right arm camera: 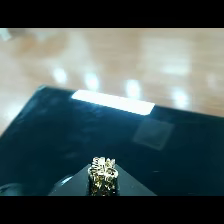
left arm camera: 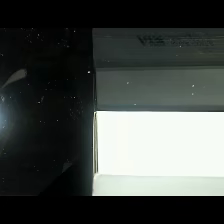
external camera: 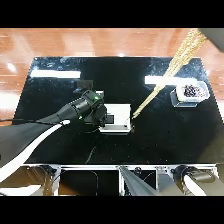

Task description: Fold the box and place the chain.

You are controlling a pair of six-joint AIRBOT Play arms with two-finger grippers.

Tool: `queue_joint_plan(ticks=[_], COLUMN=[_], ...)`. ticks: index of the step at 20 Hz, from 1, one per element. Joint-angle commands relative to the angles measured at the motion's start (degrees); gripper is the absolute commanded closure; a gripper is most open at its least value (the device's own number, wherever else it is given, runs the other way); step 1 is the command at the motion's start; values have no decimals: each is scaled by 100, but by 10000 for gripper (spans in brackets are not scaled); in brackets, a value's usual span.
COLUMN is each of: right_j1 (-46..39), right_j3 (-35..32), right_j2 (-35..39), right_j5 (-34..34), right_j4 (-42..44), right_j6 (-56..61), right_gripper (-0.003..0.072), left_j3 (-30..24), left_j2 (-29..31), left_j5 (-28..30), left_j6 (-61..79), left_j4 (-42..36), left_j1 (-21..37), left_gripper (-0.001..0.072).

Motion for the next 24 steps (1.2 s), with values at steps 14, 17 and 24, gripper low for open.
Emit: queue_joint_plan(ticks=[14,17,24], right_j1=[2048,2048,2081], right_j3=[0,-2,0], right_j2=[-420,-660,-898], right_j5=[-520,-415,-522], right_j4=[35,-210,-166], right_j6=[44,48,-26], right_gripper=[649,649,649], left_j3=[0,0,0], left_j2=[-2,-2,-2], left_j5=[-11,-9,-46], left_j6=[-2,-2,-2], left_j4=[-2,-4,-2], left_j1=[-15,-15,-15], left_gripper=[688,688,688])
